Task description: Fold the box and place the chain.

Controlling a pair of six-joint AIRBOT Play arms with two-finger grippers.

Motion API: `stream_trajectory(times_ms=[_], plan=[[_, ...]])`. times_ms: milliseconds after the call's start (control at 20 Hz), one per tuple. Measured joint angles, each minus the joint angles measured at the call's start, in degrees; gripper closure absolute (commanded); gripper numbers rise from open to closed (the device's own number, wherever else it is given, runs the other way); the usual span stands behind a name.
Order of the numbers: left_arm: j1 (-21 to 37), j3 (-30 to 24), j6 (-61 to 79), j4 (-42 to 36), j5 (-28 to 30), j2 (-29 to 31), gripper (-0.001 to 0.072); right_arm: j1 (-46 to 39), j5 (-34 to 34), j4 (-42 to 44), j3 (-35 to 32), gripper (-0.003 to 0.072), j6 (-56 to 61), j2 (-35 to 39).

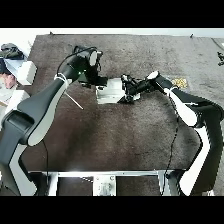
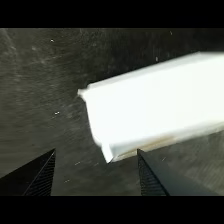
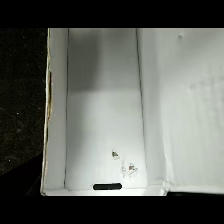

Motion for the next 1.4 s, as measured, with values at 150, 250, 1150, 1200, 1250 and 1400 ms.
stream_trajectory(times_ms=[150,250,1150,1200,1250,1400], plan=[[0.17,-1.57,7.23,1.09,0.96,3.65,0.0158,0.0,0.0,0.0,0.0,0.0156,0.0,0.0],[0.85,-4.33,10.64,1.18,4.57,6.75,0.0157,0.0,0.0,0.0,0.0,0.0155,0.0,0.02],[23.67,-37.59,72.94,-58.69,31.36,16.46,0.0025,0.0,0.02,0.0,0.0,0.0155,0.02,0.0],[23.96,-37.51,74.64,-59.8,31.5,15.54,0.0026,0.0,0.02,0.0,0.0,0.0155,0.02,0.0],[24.3,-36.92,76.78,-60.83,31.06,14.14,0.0026,0.0,0.02,-0.02,0.0,0.0155,0.0,0.02],[25.55,-33.27,85.05,-63.65,26.12,8.66,0.0054,0.0,0.02,0.0,0.0,0.0155,0.0,0.0]])
